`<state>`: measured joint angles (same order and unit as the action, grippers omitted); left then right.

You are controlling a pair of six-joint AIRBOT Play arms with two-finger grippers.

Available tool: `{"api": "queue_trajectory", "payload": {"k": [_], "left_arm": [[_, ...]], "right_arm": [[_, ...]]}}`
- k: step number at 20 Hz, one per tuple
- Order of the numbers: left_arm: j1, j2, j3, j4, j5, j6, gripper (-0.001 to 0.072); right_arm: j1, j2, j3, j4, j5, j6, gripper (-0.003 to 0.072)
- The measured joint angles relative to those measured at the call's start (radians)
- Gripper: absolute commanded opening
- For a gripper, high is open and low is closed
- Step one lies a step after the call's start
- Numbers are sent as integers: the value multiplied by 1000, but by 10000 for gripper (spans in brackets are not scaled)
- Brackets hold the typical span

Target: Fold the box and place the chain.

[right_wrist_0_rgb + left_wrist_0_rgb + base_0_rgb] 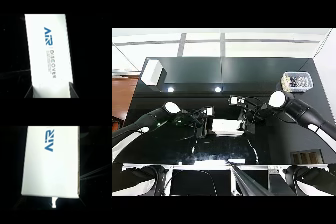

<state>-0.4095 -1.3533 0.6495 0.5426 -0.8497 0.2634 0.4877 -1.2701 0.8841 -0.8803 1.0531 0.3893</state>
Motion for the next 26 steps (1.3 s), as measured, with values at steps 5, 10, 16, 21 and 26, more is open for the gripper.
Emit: {"api": "queue_trajectory", "payload": {"k": [5, 10, 16, 21, 26], "left_arm": [[0, 0, 0, 0, 0, 0, 502], [0, 0, 0, -1, 0, -3, 502], [0, 0, 0, -1, 1, -2, 502], [0, 0, 0, -1, 1, -1, 502], [0, 0, 0, -1, 1, -1, 502]], "right_arm": [[1, 12, 1, -13, 5, 2, 486], [-11, 69, 3, -10, 6, 38, 486], [-48, 132, -8, 22, 6, 287, 3], [-107, 143, -94, 292, -10, 435, 11], [-91, 142, -182, 544, -109, 667, 11]]}}
